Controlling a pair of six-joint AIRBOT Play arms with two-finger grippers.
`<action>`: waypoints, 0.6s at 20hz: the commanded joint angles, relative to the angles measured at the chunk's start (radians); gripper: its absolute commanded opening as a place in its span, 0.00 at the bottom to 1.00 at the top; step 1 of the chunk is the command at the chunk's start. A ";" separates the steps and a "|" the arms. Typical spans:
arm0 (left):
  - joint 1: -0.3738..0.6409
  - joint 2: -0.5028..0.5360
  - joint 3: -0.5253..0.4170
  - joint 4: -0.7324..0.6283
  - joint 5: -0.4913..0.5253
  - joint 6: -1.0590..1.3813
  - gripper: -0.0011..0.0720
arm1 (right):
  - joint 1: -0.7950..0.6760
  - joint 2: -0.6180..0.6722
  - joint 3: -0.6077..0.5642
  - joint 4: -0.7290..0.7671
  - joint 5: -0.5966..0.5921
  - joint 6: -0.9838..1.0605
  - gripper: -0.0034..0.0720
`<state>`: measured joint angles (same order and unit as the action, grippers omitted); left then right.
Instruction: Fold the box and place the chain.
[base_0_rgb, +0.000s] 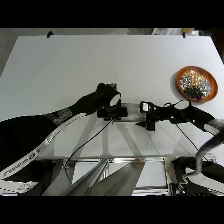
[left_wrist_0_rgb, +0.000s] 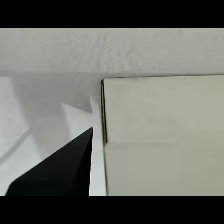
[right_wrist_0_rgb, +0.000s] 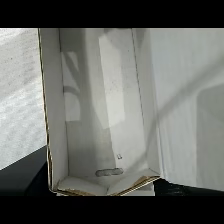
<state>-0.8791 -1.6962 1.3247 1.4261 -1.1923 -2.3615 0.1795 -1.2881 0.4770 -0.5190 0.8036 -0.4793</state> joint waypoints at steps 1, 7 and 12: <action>0.012 0.010 0.001 0.005 -0.001 0.067 0.38 | 0.000 0.000 0.000 0.000 0.000 0.000 0.58; 0.005 -0.023 0.001 -0.011 0.008 0.072 0.03 | 0.000 0.000 0.000 0.000 0.000 0.000 0.58; 0.004 -0.021 0.001 -0.016 0.014 0.069 0.06 | 0.000 0.000 0.000 0.000 0.000 0.000 0.58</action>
<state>-0.8734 -1.7149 1.3262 1.4189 -1.1889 -2.2929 0.1799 -1.2881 0.4770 -0.5190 0.8051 -0.4801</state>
